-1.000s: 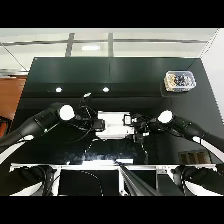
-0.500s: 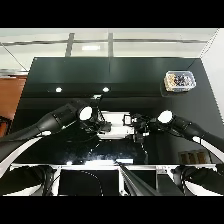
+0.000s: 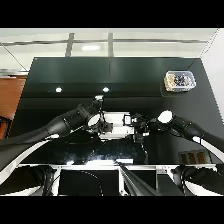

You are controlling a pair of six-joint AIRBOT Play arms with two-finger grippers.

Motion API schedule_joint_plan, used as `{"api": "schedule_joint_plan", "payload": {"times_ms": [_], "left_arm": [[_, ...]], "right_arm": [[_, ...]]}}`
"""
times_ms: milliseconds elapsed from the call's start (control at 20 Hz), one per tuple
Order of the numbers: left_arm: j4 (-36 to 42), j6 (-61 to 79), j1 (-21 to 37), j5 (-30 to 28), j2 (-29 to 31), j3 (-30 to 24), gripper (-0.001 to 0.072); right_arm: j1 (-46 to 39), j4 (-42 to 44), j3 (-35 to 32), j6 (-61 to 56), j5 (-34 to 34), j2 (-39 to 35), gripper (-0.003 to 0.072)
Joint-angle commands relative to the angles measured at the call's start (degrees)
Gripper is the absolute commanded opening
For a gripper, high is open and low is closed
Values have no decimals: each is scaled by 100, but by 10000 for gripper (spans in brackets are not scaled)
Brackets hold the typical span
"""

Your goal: Fold the box and place the chain.

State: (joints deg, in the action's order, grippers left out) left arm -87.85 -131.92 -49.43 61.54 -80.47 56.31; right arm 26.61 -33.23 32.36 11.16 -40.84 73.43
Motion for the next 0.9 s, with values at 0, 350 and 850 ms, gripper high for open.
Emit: {"api": "schedule_joint_plan", "payload": {"times_ms": [0, 350, 850], "left_arm": [[-155, -402, -35, 4, -125, 37, 294], [39, -529, 59, 59, -365, 273, 293], [11, -643, 52, 474, -522, 402, 47]], "right_arm": [[7, 0, 0, 0, -4, 0, 158], [7, 0, 0, 0, -4, 0, 158], [7, 0, 0, 0, -4, 0, 158]]}}
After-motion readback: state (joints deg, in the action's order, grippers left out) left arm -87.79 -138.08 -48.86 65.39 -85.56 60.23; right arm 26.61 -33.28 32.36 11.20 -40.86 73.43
